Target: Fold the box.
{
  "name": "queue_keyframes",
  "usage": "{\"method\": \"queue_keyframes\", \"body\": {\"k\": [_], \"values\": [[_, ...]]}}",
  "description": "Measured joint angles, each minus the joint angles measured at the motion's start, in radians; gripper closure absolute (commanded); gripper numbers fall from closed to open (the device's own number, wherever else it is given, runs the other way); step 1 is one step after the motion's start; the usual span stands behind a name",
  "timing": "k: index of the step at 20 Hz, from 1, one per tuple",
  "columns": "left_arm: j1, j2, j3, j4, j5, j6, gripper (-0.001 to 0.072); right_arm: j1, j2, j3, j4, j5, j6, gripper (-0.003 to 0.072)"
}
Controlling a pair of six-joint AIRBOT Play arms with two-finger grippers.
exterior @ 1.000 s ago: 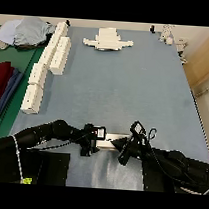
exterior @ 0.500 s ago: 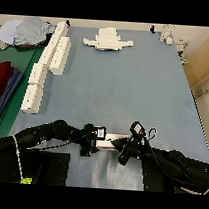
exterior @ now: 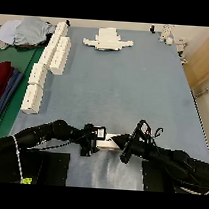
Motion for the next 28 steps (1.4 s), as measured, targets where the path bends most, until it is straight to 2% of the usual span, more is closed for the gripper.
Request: {"method": "queue_keyframes", "body": {"k": [3, 6, 9, 15, 17, 19, 23, 28], "values": [[0.0, 0.0, 0.0, 0.0, 0.0, 0.0, 0.0335, -0.03, 0.012, 0.018, -0.067, -0.007, 0.0, 0.0682], [0.0, 0.0, 0.0, 0.0, 0.0, 0.0, 0.0335, -0.124, -0.022, 0.091, -0.175, -0.118, -0.001, 0.0682], [0.0, 0.0, 0.0, 0.0, 0.0, 0.0, 0.0335, -0.274, -0.092, 0.229, -0.315, -0.304, 0.029, 0.0683], [0.0, 0.0, 0.0, 0.0, 0.0, 0.0, 0.0335, -0.564, -0.28, 0.529, -0.549, -0.674, 0.237, 0.0682], [0.0, 0.0, 0.0, 0.0, 0.0, 0.0, 0.0335, -0.632, -0.354, 0.609, -0.615, -0.795, 0.338, 0.0638], [0.0, 0.0, 0.0, 0.0, 0.0, 0.0, 0.0335, -0.687, -0.43, 0.672, -0.673, -0.913, 0.449, 0.0627], [0.0, 0.0, 0.0, 0.0, 0.0, 0.0, 0.0334, -0.762, -0.549, 0.752, -0.741, -1.121, 0.636, 0.0627], [0.0, 0.0, 0.0, 0.0, 0.0, 0.0, 0.0335, -0.789, -0.597, 0.78, -0.769, -1.203, 0.735, 0.0628]]}}
